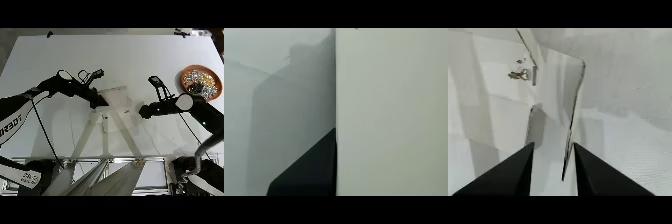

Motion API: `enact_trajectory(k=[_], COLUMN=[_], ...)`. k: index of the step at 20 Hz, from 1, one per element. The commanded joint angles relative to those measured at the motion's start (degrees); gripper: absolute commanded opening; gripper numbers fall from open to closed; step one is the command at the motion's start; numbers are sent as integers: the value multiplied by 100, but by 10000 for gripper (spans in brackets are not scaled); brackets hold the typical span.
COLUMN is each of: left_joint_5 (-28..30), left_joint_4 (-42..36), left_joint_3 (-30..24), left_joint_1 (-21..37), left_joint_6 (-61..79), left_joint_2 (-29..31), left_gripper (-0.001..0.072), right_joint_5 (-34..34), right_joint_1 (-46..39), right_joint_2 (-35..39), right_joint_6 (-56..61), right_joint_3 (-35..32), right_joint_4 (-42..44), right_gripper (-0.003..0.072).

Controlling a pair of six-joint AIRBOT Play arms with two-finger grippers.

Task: Fold the box and place the chain.

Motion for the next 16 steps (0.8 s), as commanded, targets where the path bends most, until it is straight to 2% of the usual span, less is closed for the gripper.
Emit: enact_trajectory(k=[1, 4, 8, 10, 13, 16], left_joint_5=[-201, -227, 201, 610, 1300, 1333], left_joint_4=[236, 739, 675, 498, -393, -452], left_joint_3=[0, 0, -13, -170, -798, -1001], left_joint_1=[-98, -455, -1067, -1241, -1298, -1294], left_joint_6=[96, 66, 225, 348, 1121, 1617], left_joint_2=[256, 796, 1405, 1453, 1451, 1327], left_gripper=[-1, -3, -4, -4, -3, 3], right_joint_5=[831, 1613, 2201, 2286, 2275, 2151], right_joint_1=[-28, -221, -297, -297, -297, -297], right_joint_2=[382, 1056, 1987, 2260, 2356, 2356], right_joint_6=[2, -4, -2, 0, 2, 2], right_joint_3=[195, 358, 356, 356, 352, 350], right_joint_4=[-372, -1043, -1808, -1895, -1871, -1853], right_gripper=[307, 308, 307, 307, 307, 307])
